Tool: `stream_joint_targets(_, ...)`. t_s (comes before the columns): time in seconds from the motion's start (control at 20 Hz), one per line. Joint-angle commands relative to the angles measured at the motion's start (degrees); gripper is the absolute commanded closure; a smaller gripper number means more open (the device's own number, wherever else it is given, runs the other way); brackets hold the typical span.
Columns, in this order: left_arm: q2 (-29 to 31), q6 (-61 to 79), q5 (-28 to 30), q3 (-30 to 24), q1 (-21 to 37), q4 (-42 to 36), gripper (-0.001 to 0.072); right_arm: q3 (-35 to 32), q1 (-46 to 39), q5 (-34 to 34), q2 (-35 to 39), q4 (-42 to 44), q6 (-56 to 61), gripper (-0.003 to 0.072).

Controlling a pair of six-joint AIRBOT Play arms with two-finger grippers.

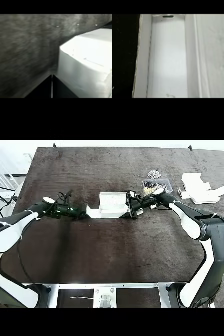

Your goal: Fold the box and place the chain.

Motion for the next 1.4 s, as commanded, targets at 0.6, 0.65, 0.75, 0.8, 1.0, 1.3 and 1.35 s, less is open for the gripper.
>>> stream_joint_targets(0.6, -1.0, 2.3, -8.7, 7.3, -1.7, -6.9, 0.04, 0.0, 0.0, 0.0, 0.0, 0.0, 0.0, 0.0109)
stream_joint_targets(0.65, -1.0, 2.2, -9.0, 7.3, -1.7, -7.1, 0.04, 0.0, 0.0, 0.0, 0.0, 0.0, 0.0, 0.0108)
stream_joint_targets(0.75, -1.0, 1.1, -9.4, 7.3, -1.7, -7.3, 0.0401, 0.0, 0.0, 0.0, 0.0, 0.0, 0.0, 0.0108)
stream_joint_targets(0.8, -1.0, 0.0, -9.4, 7.3, -1.7, -7.2, 0.0401, 0.0, 0.0, 0.0, 0.0, 0.0, 0.0, 0.0109)
stream_joint_targets(1.0, -1.0, -3.6, -9.3, 7.3, -2.7, -6.1, 0.04, 0.0, 0.0, 0.0, 0.0, 0.0, 0.0, 0.0109)
stream_joint_targets(1.3, -0.9, -13.9, -9.1, 12.7, -5.7, 6.6, 0.04, 0.0, 0.1, 0.0, 0.0, 0.0, 0.0, 0.0108)
stream_joint_targets(1.35, -0.9, -16.3, -9.2, 14.0, -6.4, 9.6, 0.04, 0.0, 0.1, 0.0, 0.0, 0.0, 0.0, 0.0108)
